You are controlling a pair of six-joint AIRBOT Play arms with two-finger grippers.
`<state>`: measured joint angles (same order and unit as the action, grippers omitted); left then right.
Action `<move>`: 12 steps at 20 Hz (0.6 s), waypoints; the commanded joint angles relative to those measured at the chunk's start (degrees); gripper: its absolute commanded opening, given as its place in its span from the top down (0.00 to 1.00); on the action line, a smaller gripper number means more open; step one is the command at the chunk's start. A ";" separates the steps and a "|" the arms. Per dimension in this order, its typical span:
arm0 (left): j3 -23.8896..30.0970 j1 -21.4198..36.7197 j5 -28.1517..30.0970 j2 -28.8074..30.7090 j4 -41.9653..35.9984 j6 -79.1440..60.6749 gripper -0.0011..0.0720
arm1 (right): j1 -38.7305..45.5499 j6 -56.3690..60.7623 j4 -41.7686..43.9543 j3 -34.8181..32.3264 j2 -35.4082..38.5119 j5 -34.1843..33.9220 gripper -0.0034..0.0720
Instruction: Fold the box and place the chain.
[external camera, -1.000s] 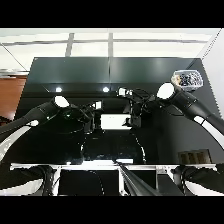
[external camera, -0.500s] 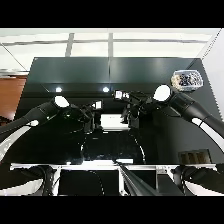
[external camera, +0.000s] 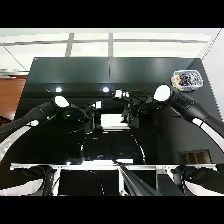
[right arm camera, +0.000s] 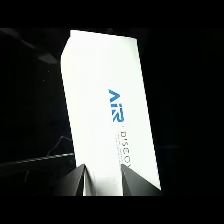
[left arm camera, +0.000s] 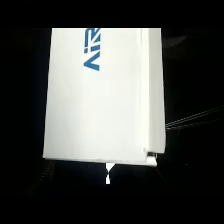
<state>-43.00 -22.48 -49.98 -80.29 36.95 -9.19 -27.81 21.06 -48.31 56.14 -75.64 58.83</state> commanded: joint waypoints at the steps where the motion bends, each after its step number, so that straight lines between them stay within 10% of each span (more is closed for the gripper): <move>1: -0.02 0.00 -0.17 -0.04 0.04 -0.04 0.53 | -0.04 0.42 0.04 0.04 0.26 0.04 0.64; 12: -0.02 0.00 -0.17 -0.04 0.04 -0.02 0.53 | -0.04 1.22 0.13 0.04 0.26 -1.90 0.64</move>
